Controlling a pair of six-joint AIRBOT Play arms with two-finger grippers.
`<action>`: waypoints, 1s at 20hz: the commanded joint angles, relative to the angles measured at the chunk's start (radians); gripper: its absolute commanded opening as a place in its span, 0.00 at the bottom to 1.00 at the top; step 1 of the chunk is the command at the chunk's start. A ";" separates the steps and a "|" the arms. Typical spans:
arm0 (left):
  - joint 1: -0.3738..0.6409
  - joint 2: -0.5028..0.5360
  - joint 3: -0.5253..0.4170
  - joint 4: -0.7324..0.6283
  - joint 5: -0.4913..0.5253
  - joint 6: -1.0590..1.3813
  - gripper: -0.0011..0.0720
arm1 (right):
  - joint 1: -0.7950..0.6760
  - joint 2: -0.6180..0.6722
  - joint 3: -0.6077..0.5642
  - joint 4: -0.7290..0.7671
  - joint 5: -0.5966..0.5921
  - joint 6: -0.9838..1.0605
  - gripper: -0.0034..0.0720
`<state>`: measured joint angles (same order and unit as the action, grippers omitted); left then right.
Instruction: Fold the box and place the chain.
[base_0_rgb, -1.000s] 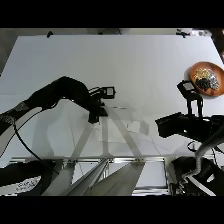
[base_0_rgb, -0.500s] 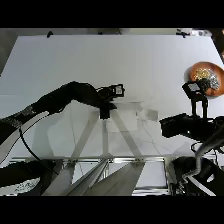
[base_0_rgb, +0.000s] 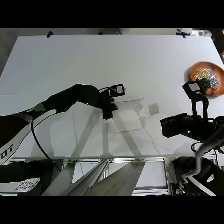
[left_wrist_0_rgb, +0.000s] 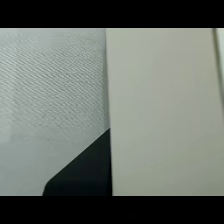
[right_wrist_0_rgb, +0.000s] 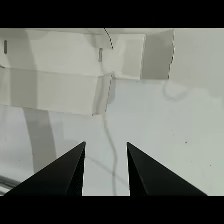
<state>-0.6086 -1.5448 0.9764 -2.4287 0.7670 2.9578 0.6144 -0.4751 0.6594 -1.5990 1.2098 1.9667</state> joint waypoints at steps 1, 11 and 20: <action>-0.001 -0.018 0.000 0.007 0.014 0.001 0.02 | 0.000 0.001 0.001 -0.003 -0.007 0.000 0.45; -0.003 -0.018 0.000 0.145 0.170 0.001 0.01 | 0.000 -0.018 0.001 -0.003 -0.042 0.000 0.45; -0.004 -0.016 0.000 0.180 0.121 0.001 0.01 | 0.000 -0.053 0.001 -0.003 -0.043 0.000 0.45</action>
<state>-0.6128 -1.5616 0.9771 -2.2723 0.9157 2.9585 0.6144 -0.5240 0.6594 -1.6020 1.1664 1.9667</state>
